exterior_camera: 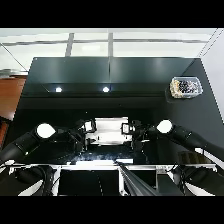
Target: Fold the box and place the chain.
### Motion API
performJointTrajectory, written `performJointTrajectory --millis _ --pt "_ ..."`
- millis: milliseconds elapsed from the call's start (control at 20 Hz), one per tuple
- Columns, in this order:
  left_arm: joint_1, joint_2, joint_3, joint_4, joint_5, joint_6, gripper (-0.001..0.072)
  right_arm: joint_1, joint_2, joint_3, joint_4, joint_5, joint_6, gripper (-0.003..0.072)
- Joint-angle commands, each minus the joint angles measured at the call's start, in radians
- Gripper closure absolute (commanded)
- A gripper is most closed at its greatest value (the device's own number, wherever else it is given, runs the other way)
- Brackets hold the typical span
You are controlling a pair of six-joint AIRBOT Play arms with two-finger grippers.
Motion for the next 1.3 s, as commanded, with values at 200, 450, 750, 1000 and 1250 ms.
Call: performJointTrajectory --millis 200,450,750,1000,1250 --pt "-0.001 -0.003 0.002 -0.014 -0.04 0.005 0.0358 0.0 -0.001 0.0 0.0 0.0 0.0 0.0152" --pt "-0.001 -0.014 0.002 -0.043 -0.002 0.005 0.0432 0.0 -0.001 0.0 0.0 0.0 0.0 0.0151" --pt "-0.011 -0.024 0.003 -0.074 -0.001 0.005 0.0488 0.001 -0.001 0.0 0.0 0.0 0.0 0.0152" --pt "-0.071 -0.033 0.003 -0.074 0.075 0.005 0.0488 0.0 -0.001 0.0 0.0 0.0 0.0 0.0152" --pt "-0.101 -0.091 0.005 -0.078 0.089 0.016 0.0488 0.0 -0.001 0.0 0.0 0.0 0.0 0.0152"
